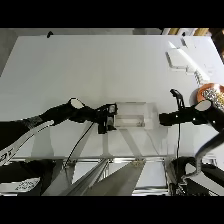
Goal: Fold the box and place the chain.
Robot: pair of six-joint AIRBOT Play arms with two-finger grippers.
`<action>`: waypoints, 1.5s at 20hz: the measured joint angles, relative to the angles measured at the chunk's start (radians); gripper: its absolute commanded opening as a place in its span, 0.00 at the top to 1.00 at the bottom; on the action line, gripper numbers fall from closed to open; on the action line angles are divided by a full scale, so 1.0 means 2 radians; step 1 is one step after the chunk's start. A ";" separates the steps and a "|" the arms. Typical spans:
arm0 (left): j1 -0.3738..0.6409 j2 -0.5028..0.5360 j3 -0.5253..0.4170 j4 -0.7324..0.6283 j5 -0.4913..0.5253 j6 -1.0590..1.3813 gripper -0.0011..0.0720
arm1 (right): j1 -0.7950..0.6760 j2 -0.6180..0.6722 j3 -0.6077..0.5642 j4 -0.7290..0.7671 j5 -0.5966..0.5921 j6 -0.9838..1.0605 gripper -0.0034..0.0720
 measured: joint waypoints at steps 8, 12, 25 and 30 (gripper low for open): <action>0.000 0.000 0.000 0.000 0.000 0.000 0.59 | 0.051 0.035 0.000 0.042 0.032 -0.001 0.60; 0.000 0.000 0.000 0.000 0.000 0.000 0.59 | 0.060 0.068 0.000 0.070 0.037 -0.002 0.58; 0.000 0.000 0.000 0.000 -0.004 0.000 0.59 | 0.145 0.081 0.007 0.063 -0.017 0.060 0.38; 0.000 0.000 0.000 0.000 -0.004 0.000 0.59 | 0.229 0.073 0.042 -0.064 -0.042 0.242 0.38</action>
